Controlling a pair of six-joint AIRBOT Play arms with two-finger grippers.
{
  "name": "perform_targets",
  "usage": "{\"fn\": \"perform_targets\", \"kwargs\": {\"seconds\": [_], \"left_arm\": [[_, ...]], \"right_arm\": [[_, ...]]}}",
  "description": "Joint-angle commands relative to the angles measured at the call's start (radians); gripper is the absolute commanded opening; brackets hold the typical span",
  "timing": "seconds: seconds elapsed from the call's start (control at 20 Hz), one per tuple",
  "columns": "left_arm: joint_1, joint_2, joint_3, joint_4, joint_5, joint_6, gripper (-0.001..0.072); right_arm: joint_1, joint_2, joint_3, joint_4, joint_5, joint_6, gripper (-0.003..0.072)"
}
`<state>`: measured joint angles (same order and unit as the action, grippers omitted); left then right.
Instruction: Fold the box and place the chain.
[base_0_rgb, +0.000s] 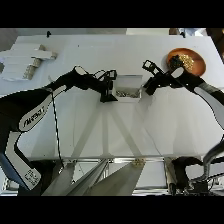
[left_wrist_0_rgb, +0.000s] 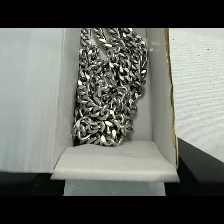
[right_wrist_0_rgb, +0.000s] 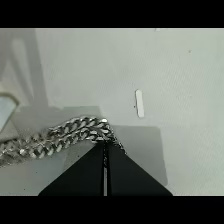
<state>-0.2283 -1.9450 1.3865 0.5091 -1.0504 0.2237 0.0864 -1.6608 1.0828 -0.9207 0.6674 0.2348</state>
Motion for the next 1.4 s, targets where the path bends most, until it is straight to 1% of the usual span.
{"fn": "perform_targets", "kwargs": {"seconds": [0.0, 0.15, 0.25, 0.55, 0.65, 0.7, 0.75, 0.8, 0.85, 1.1, 1.2, 1.35], "left_arm": [[0.000, 0.000, 0.000, 0.000, 0.000, 0.000, 0.0376], [0.000, 0.000, 0.000, 0.000, 0.000, 0.000, 0.0376], [0.000, 0.000, 0.000, 0.000, 0.000, 0.000, 0.0376], [0.000, 0.000, 0.000, 0.000, 0.000, 0.000, 0.0376], [0.000, 0.000, 0.000, 0.000, 0.000, 0.000, 0.0376], [0.000, 0.000, 0.000, 0.000, 0.000, 0.000, 0.0376], [0.000, 0.000, 0.000, 0.000, 0.000, 0.000, 0.0376], [0.000, 0.000, 0.000, 0.000, 0.000, 0.000, 0.0376], [0.000, 0.000, 0.000, 0.000, 0.000, 0.000, 0.0376], [0.000, 0.000, 0.000, 0.000, 0.000, 0.000, 0.0376], [0.000, 0.000, 0.000, 0.000, 0.000, 0.000, 0.0376], [0.000, 0.000, 0.000, 0.000, 0.000, 0.000, 0.0376]], "right_arm": [[0.006, -0.006, 0.000, -0.051, 0.014, 0.058, 0.0015], [0.006, 0.015, 0.000, -0.045, 0.072, 0.060, 0.0015], [0.006, 0.048, 0.000, -0.051, 0.096, 0.087, 0.0014], [0.006, 0.166, 0.000, -0.052, 0.190, 0.088, 0.0014], [0.005, 0.182, 0.000, -0.073, 0.189, 0.113, 0.0015], [0.005, 0.180, 0.000, -0.098, 0.168, 0.180, 0.0031], [0.005, 0.175, 0.000, -0.140, 0.131, 0.269, 0.0187], [0.005, 0.167, 0.000, -0.172, 0.103, 0.333, 0.0320], [0.005, 0.155, 0.000, -0.198, 0.084, 0.375, 0.0333], [0.006, 0.067, 0.000, -0.204, 0.077, 0.439, 0.0333], [0.006, 0.051, 0.000, -0.200, 0.080, 0.443, 0.0327], [0.006, 0.050, 0.000, -0.200, 0.080, 0.443, 0.0251]]}}
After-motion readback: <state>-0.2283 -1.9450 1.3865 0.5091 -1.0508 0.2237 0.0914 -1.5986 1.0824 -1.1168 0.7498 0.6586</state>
